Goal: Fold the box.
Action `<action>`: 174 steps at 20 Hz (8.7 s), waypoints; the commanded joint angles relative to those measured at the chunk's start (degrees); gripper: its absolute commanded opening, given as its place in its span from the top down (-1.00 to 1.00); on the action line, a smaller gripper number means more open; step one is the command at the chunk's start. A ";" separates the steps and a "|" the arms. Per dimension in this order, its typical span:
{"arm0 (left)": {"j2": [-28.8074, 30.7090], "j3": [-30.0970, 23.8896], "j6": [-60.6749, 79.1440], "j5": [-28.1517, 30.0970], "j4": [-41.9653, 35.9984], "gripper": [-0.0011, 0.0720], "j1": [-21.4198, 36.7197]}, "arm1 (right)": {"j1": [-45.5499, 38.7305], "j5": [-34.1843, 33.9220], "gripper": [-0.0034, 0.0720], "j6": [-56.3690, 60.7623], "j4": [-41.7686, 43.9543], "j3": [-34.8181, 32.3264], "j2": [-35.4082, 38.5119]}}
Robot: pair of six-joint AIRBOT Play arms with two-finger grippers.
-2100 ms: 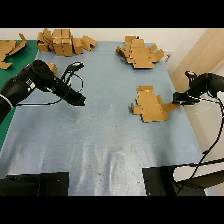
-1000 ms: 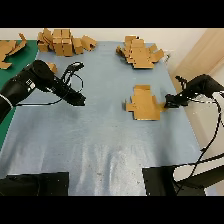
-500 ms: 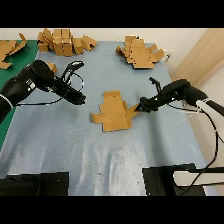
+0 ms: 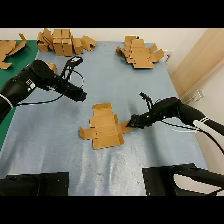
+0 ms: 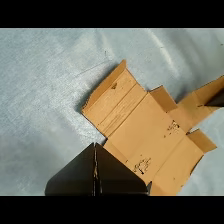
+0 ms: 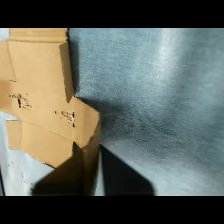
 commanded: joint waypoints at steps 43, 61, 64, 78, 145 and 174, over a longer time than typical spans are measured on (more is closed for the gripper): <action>-22.40 0.00 6.71 -22.56 -22.05 0.09 10.75 | 2.73 10.14 0.90 -27.30 17.70 -14.01 10.67; -25.77 1.05 16.31 -20.04 -31.17 0.09 6.03 | 2.71 10.97 0.90 -27.23 17.73 -14.73 9.25; -26.01 1.05 16.33 -20.83 -31.17 0.10 5.81 | 2.71 10.97 0.90 -27.23 17.70 -14.73 9.25; -26.03 1.05 18.18 -21.24 -30.51 0.94 5.75 | 2.71 11.15 0.90 -27.26 17.70 -14.73 9.25; 1.05 -22.14 69.26 13.77 -40.65 0.94 -11.63 | -10.25 7.02 0.03 -5.62 8.70 -4.74 18.86; 0.50 -24.06 73.79 2.36 -37.73 0.94 -12.02 | -10.25 6.99 0.03 -5.62 8.70 -4.74 18.86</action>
